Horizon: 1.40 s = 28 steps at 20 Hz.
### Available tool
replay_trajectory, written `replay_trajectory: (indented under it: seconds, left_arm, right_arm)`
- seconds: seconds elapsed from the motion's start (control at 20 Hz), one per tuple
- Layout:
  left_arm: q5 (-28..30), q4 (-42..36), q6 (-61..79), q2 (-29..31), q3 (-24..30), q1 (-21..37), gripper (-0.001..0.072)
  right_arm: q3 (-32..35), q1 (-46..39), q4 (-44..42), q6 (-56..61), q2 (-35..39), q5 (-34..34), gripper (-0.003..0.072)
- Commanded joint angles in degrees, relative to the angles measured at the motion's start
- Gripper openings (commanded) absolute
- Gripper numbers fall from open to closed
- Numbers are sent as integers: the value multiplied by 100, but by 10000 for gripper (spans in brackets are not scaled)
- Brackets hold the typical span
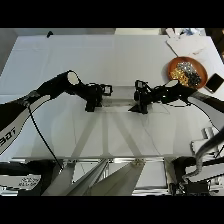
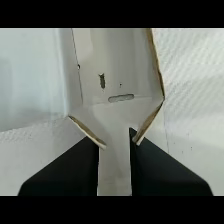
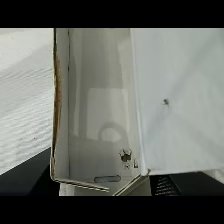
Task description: Fold the box and place the chain.
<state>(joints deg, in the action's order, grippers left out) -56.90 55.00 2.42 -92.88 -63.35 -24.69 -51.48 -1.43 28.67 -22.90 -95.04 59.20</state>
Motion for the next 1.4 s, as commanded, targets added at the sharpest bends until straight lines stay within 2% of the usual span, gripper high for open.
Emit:
replay_trajectory:
  seconds: [0.0, 0.35, 0.45, 0.5, 0.85, 0.9, 1.0, 1.05, 1.15, 1.25, 1.35]
  left_arm:
    - [-35, -424, -4, -4, 2, -4, 192]
    - [-35, -533, -2, -4, 2, -4, 189]
    - [-35, -632, -2, -13, 2, -4, 82]
    - [-33, -713, -2, -22, 4, -4, 65]
    - [-33, -1172, -7, -140, 7, -4, 73]
    - [-31, -1191, -9, -164, 7, -7, 81]
    - [-26, -1191, -15, -219, 7, -4, 247]
    - [-26, -1189, -46, -247, 7, -4, 281]
    - [-26, -1191, -118, -295, 7, -7, 288]
    - [-26, -1191, -140, -319, 7, -7, 375]
    - [-26, -1191, -181, -337, 7, -7, 396]
  right_arm:
    - [0, 0, -2, 9, -2, 0, 412]
    - [0, 0, -2, 9, -2, 0, 412]
    - [0, 0, -2, 9, -2, 0, 412]
    - [0, 0, -2, 9, -2, 0, 412]
    - [0, 0, -2, 9, -2, 0, 412]
    - [0, 0, -2, 9, -2, 0, 412]
    - [0, 0, -2, 9, -2, 0, 412]
    - [0, 0, -2, 9, -2, 0, 412]
    - [0, 0, -2, 9, -2, 0, 412]
    - [0, 0, -2, 9, -2, 0, 412]
    - [0, 0, -2, 9, -2, 0, 412]
